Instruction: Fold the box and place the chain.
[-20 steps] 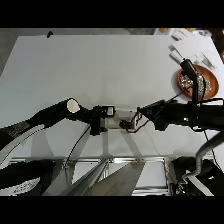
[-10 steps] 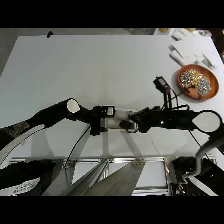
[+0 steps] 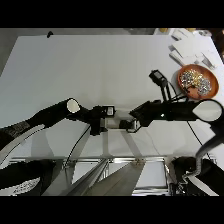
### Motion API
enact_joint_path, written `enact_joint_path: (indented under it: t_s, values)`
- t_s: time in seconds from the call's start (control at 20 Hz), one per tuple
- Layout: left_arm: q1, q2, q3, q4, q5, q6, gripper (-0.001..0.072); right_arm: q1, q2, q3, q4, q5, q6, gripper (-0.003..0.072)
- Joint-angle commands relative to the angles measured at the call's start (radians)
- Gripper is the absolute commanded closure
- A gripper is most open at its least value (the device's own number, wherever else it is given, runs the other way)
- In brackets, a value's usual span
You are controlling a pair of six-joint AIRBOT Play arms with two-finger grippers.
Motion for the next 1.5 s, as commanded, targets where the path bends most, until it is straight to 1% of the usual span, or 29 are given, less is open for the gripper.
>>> enact_joint_path:
  t_s: [0.0, 0.05, 0.15, 0.35, 0.45, 0.5, 0.6, 0.75, 1.0, 1.15, 1.3, 1.45]
  values:
    - [0.001, 0.001, 0.0, 0.0, 0.0, 0.0, 0.0576, -0.147, -0.004, 0.08, -0.163, 0.137, 0.013, 0.0647]
    - [0.0, 0.001, 0.0, 0.0, 0.0, 0.0, 0.0576, -0.174, -0.011, 0.079, -0.238, 0.14, 0.062, 0.0669]
    - [0.0, 0.001, 0.0, 0.0, 0.0, 0.0, 0.0576, -0.186, -0.037, 0.056, -0.37, 0.103, 0.157, 0.0669]
    - [0.0, 0.001, 0.0, 0.0, 0.0, 0.0, 0.0576, -0.158, -0.156, -0.023, -0.387, -0.022, 0.168, 0.0666]
    - [0.001, 0.001, 0.0, 0.0, 0.0, 0.0, 0.0576, -0.097, -0.241, -0.029, -0.406, -0.052, 0.168, 0.0556]
    - [0.0, 0.001, 0.0, 0.0, 0.0, 0.0, 0.0576, -0.056, -0.284, -0.029, -0.439, -0.061, 0.169, 0.0503]
    - [0.0, 0.001, 0.0, 0.0, 0.0, 0.0, 0.0576, 0.004, -0.346, -0.029, -0.509, -0.087, 0.222, 0.044]
    - [0.0, 0.001, 0.0, 0.0, 0.0, 0.0, 0.0576, 0.035, -0.392, -0.029, -0.522, -0.125, 0.247, 0.044]
    - [0.0, 0.001, 0.0, 0.0, 0.0, 0.0, 0.0576, 0.039, -0.397, -0.029, -0.514, -0.16, 0.249, 0.0442]
    - [0.0, 0.001, 0.0, 0.0, 0.0, 0.0, 0.0576, 0.04, -0.404, -0.029, -0.515, -0.167, 0.27, 0.0442]
    - [0.0, 0.001, 0.0, 0.0, 0.0, 0.0, 0.0576, 0.08, -0.438, -0.029, -0.521, -0.166, 0.27, 0.0442]
    - [0.0, 0.001, 0.0, 0.0, 0.0, 0.0, 0.0576, 0.09, -0.457, -0.029, -0.536, -0.164, 0.275, 0.0458]
